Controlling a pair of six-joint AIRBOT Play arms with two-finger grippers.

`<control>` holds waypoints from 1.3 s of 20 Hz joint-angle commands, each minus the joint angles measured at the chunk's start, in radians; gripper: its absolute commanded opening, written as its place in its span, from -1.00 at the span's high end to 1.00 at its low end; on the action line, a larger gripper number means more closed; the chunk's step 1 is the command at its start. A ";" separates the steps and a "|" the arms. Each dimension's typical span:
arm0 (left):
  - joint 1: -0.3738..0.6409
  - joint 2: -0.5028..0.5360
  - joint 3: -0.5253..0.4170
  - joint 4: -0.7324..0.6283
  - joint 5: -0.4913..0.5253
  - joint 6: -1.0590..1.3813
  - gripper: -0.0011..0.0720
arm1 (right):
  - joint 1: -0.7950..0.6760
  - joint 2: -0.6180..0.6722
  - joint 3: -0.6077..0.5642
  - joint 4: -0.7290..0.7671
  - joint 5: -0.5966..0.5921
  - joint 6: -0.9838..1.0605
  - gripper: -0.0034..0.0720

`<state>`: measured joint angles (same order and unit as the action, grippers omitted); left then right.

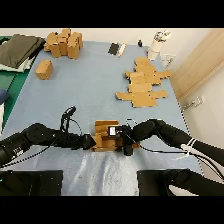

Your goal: Fold the box.

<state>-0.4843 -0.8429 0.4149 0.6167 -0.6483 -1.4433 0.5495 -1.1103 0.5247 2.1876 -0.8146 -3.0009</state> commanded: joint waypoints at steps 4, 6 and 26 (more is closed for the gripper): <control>-0.120 -0.126 0.129 0.307 0.016 -0.333 -0.30 | 0.001 0.000 0.000 0.000 -0.006 0.000 -0.47; -0.163 -0.157 0.177 0.450 0.007 -0.489 -0.30 | 0.001 0.000 0.000 0.000 -0.006 0.000 -0.47; -0.476 -0.547 0.542 0.987 -0.299 -1.101 -0.16 | 0.001 0.000 0.000 0.000 -0.006 0.000 -0.47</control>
<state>-0.9390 -1.3407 0.9195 1.5719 -0.8871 -2.5084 0.5495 -1.1103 0.5251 2.1872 -0.8207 -3.0009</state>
